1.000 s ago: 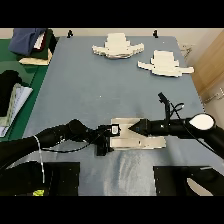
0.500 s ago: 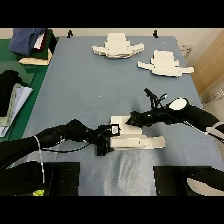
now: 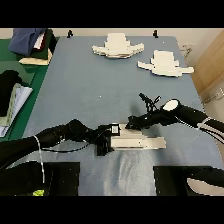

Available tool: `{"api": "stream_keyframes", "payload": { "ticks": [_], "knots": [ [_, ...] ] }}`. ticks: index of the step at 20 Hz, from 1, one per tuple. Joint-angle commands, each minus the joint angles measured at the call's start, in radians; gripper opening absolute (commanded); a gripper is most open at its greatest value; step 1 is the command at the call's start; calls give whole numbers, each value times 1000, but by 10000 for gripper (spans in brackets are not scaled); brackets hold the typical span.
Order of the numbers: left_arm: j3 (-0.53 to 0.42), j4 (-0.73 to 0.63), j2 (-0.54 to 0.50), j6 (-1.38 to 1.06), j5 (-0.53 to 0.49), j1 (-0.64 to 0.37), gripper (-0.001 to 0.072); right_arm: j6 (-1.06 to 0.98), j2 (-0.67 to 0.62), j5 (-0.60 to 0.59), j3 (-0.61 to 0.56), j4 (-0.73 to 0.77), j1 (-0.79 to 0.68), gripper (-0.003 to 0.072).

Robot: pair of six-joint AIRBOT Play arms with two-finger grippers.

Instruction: Fold the box.

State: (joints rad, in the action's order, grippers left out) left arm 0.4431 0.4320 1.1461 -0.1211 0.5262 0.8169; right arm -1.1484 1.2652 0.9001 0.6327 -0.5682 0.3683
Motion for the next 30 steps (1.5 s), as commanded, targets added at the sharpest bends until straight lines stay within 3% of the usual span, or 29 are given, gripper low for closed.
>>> {"api": "stream_keyframes", "payload": {
  "ticks": [1, 5, 9, 13, 17, 18, 20, 21, 25, 30],
  "knots": [
    [0, 1, 0, -1, 0, 0, 525, 6, 5, 7, 1, -3, 1, 3],
    [0, 1, 0, -1, 0, 0, 526, 56, -23, 32, 9, 30, 0, 2],
    [0, 1, 0, -1, 0, 0, 525, 100, -206, 111, 42, 18, 0, 2],
    [1, 1, 0, -1, 0, 0, 525, 87, -445, 230, 35, -179, 1, 2],
    [0, 1, 0, -1, 0, 0, 526, 170, -657, 364, -78, -340, 1, 8],
    [0, 1, 0, -1, 0, 0, 525, 194, -693, 371, -118, -377, 1, 110],
    [0, 1, 0, -1, 0, 0, 526, 394, -740, 334, -196, -452, 1, 515],
    [0, 1, 0, -1, 0, 0, 526, 510, -753, 282, -225, -503, 1, 609],
    [0, 1, 0, -1, 0, 0, 525, 793, -729, 111, -260, -586, 1, 611],
    [0, 1, 0, -1, 0, 0, 525, 818, -671, 101, -260, -587, 1, 611]
  ]
}}
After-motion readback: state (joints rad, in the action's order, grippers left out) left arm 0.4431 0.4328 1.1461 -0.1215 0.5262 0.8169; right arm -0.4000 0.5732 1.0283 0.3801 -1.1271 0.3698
